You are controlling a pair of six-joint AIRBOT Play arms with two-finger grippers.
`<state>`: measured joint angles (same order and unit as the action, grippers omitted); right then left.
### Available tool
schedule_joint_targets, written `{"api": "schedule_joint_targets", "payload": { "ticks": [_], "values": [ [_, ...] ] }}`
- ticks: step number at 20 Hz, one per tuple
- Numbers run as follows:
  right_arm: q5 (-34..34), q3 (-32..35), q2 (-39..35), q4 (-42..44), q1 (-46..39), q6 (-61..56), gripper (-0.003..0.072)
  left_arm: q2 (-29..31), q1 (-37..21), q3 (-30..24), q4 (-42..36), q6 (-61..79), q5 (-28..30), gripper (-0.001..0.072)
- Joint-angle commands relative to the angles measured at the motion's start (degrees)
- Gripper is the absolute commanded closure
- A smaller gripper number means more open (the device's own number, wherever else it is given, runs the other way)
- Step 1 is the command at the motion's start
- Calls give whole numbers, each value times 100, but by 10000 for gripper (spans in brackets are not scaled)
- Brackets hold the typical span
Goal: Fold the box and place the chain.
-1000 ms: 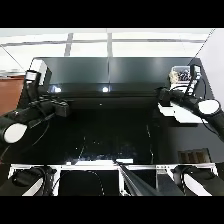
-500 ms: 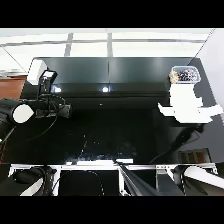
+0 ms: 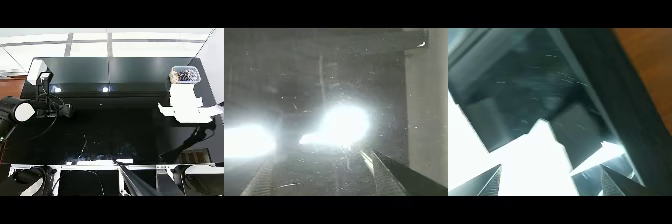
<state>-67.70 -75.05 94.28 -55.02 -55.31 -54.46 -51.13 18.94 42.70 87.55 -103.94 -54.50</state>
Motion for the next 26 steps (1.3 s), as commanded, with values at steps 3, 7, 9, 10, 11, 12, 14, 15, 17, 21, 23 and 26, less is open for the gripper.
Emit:
{"api": "schedule_joint_targets", "payload": {
  "ticks": [3,7,9,10,11,12,14,15,17,21,23,26],
  "values": [
    [-317,-168,205,-181,463,669,144,-9,4,4,-127,-151,-20,11],
    [-826,-179,127,-352,597,535,626,-7,7,4,-125,-151,-188,11],
    [-1040,-179,-63,-350,691,267,667,-7,7,4,-125,-151,-315,11],
    [-1150,-177,-192,-350,785,129,667,-7,7,4,-125,-151,-328,11],
    [-1250,-170,-334,-348,901,24,667,-7,7,4,-125,-151,-306,11],
    [-1266,-98,-544,-319,1062,-96,667,-7,7,4,-125,-149,-264,10],
    [-1126,254,-1069,-26,1462,-173,667,-9,9,4,-125,-149,-201,10],
    [-1001,509,-1370,155,1694,-144,668,-9,9,0,-127,-149,-166,11],
    [-411,1252,-2153,662,2253,-20,668,-9,11,-48,-243,-146,-103,10],
    [1281,3174,-3799,1709,3733,-33,667,-13,11,-319,-669,-98,219,10],
    [2140,4177,-4437,2157,4629,-256,667,-13,9,-417,-946,44,496,10],
    [3101,5230,-4760,2721,5934,-601,667,-24,9,-424,-1622,841,973,10]
  ]
}}
